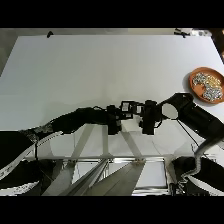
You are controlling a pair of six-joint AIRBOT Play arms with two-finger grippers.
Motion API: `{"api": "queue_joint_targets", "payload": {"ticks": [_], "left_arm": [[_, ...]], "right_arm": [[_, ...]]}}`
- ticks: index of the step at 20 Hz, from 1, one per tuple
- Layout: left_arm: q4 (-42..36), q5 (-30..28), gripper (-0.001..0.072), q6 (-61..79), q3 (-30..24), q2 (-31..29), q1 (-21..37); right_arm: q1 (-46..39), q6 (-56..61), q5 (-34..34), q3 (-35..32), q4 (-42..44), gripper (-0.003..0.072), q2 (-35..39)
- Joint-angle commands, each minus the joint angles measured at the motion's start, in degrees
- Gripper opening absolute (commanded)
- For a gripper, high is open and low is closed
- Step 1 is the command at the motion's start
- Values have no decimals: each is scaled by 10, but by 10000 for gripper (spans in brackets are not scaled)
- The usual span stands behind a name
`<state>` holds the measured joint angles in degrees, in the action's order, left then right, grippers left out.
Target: Fold the box and place the chain.
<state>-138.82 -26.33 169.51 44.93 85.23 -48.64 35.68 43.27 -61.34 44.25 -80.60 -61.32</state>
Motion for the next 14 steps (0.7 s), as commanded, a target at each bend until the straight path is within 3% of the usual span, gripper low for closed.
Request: {"api": "queue_joint_targets", "payload": {"ticks": [1, 4, 7, 10, 14], "left_arm": [[0, 0, 134, 0, 0, 0, 0], [0, 0, 134, 0, 0, 0, 0], [0, 0, 134, 0, 0, 0, 0], [0, 0, 133, 0, 0, 0, 0], [0, 0, 134, 0, 0, 0, 0]], "right_arm": [[-8, -1, 10, -8, 25, 377, 1], [-54, -6, 8, -8, 54, 376, 33], [-94, -50, 31, -29, 74, 338, 147], [-125, -131, 79, -98, 140, 339, 246], [-148, -164, 89, -155, 184, 339, 248]]}}
